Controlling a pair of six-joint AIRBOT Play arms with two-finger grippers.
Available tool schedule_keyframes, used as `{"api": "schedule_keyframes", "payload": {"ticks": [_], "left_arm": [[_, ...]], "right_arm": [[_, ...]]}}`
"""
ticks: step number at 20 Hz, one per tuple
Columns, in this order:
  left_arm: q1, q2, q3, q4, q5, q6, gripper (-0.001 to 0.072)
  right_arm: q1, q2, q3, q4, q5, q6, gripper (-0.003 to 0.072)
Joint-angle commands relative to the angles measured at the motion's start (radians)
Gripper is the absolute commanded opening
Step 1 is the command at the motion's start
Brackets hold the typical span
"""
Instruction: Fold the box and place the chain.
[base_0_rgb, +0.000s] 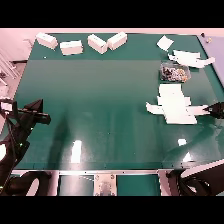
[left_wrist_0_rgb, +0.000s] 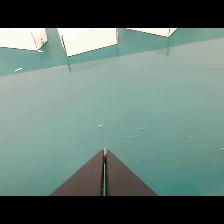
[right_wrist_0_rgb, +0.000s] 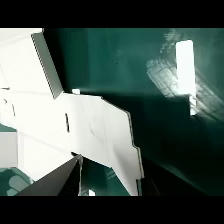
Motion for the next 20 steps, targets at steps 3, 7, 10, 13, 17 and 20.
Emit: {"api": "schedule_keyframes", "payload": {"ticks": [3,7,10,13,17,20], "left_arm": [[0.001,0.000,0.000,0.000,0.000,0.000,0.0023],[0.001,0.000,0.000,0.000,0.000,0.000,0.0024],[0.001,0.000,0.000,0.000,0.000,0.000,0.0023],[0.001,0.000,0.000,0.000,0.000,0.000,0.0023],[0.001,0.000,0.000,0.000,0.000,0.000,0.0023],[0.001,0.000,0.000,0.000,0.001,0.000,0.0023]], "right_arm": [[0.026,-0.035,-0.001,0.024,0.043,-0.022,0.0447],[0.082,-0.071,-0.005,0.024,0.050,-0.023,0.0413],[0.127,-0.096,-0.006,0.023,0.064,-0.023,0.0270],[0.148,-0.095,-0.001,0.024,0.065,-0.023,0.0010],[0.149,-0.048,0.000,0.053,0.066,-0.018,0.0008],[0.165,0.022,-0.006,0.116,0.066,-0.019,0.0006]]}}
